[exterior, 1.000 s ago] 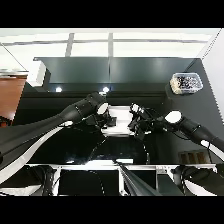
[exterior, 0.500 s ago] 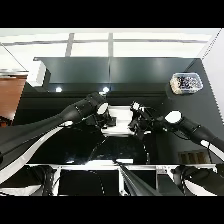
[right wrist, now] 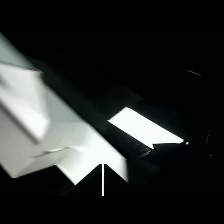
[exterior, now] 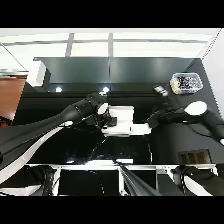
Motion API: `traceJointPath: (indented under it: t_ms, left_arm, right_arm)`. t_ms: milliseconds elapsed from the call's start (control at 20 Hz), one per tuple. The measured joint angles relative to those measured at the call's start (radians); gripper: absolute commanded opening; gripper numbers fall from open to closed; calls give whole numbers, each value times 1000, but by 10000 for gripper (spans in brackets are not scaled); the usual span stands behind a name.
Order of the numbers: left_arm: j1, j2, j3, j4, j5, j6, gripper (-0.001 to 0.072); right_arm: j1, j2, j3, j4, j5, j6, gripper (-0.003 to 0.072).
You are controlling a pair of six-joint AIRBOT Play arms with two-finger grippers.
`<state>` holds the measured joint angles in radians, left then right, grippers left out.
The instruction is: Fold the box and place the chain.
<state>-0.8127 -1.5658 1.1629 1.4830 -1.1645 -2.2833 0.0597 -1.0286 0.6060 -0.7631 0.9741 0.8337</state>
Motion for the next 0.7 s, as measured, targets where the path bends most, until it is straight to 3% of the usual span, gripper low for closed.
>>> traceJointPath:
  t_ms: [150, 300, 700]
  left_arm:
    - [0, 0, 0, 0, 1, 2, 27]
    - [0, 0, 0, 0, 1, 2, 27]
    - [0, 0, 0, 1, 3, 2, 27]
  right_arm:
    - [-220, 30, -28, -59, 55, 169, 15]
    - [-323, 13, -95, -33, 79, 280, 15]
    - [-130, -136, -181, 181, 90, 291, 16]
